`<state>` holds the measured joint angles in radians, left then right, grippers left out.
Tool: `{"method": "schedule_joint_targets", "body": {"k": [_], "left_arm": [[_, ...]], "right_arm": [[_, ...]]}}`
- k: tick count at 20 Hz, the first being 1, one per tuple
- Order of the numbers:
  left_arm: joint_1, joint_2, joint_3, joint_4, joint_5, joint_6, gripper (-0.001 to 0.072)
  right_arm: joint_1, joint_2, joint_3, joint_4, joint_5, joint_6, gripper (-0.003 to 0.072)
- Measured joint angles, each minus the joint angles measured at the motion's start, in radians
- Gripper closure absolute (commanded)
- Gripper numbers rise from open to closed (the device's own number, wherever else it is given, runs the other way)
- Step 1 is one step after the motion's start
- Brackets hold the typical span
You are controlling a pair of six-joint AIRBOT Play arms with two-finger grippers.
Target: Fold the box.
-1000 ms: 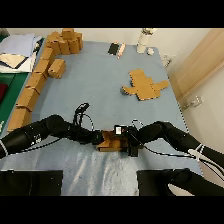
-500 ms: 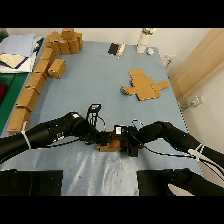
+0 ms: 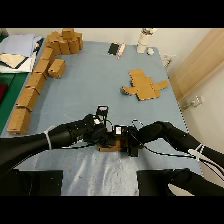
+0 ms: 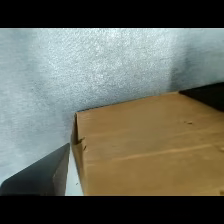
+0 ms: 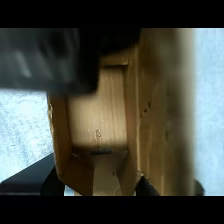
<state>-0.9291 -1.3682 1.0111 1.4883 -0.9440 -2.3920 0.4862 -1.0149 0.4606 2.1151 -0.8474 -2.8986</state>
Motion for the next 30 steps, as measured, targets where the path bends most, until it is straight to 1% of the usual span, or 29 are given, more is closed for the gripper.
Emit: {"method": "schedule_joint_targets", "body": {"k": [1,2,3,5,6,12,13,14,15,16,21,24,27,28,29,30], "left_arm": [[-0.008,-0.018,0.015,0.01,-0.009,-0.013,0.0253],[-0.012,-0.031,0.026,0.019,-0.014,-0.02,0.0252],[-0.016,-0.042,0.035,0.026,-0.018,-0.031,0.029],[-0.02,-0.056,0.045,0.038,-0.035,-0.052,0.0658],[-0.021,-0.06,0.048,0.049,-0.054,-0.063,0.0697],[-0.025,-0.07,0.056,0.056,-0.043,-0.082,0.0693],[-0.025,-0.07,0.056,0.053,-0.042,-0.08,0.0456],[-0.025,-0.07,0.057,0.041,-0.028,-0.071,0.0182],[-0.025,-0.069,0.059,0.019,-0.002,-0.068,0.0171],[-0.026,-0.064,0.059,0.006,-0.004,-0.064,0.0171],[-0.011,-0.008,0.059,-0.001,-0.072,-0.056,0.0171],[0.02,0.032,0.059,-0.002,-0.145,-0.03,0.0171],[0.057,0.066,0.059,-0.043,-0.228,0.06,0.0174],[0.069,0.076,0.059,-0.058,-0.256,0.098,0.0224],[0.081,0.086,0.056,-0.063,-0.284,0.137,0.0252],[0.093,0.098,0.052,-0.07,-0.311,0.185,0.037]], "right_arm": [[0.0,0.0,0.0,0.0,0.0,0.0,0.0246],[0.0,0.0,0.0,0.0,0.0,0.0,0.0247],[0.0,0.0,0.0,0.0,0.0,0.0,0.0247],[0.0,0.0,0.0,0.0,0.0,0.0,0.0246],[0.0,0.0,0.0,0.0,0.0,0.001,0.0247],[0.0,0.001,0.0,-0.003,-0.003,0.002,0.0247],[0.0,0.001,0.0,-0.003,-0.003,0.001,0.0246],[0.0,0.001,0.0,-0.005,-0.003,-0.006,0.0246],[0.0,0.001,0.0,-0.004,-0.002,-0.005,0.0247],[0.0,0.001,0.0,-0.003,-0.002,-0.003,0.0247],[0.0,0.001,0.0,-0.001,-0.002,-0.001,0.0247],[0.0,0.001,0.0,-0.001,-0.002,0.0,0.0246],[0.0,0.001,0.0,0.0,-0.001,0.0,0.0247],[0.0,0.001,0.0,0.0,-0.001,0.0,0.0247],[0.0,0.001,0.0,0.0,-0.001,0.0,0.0247],[0.0,0.001,0.0,0.0,-0.001,0.0,0.0247]]}}
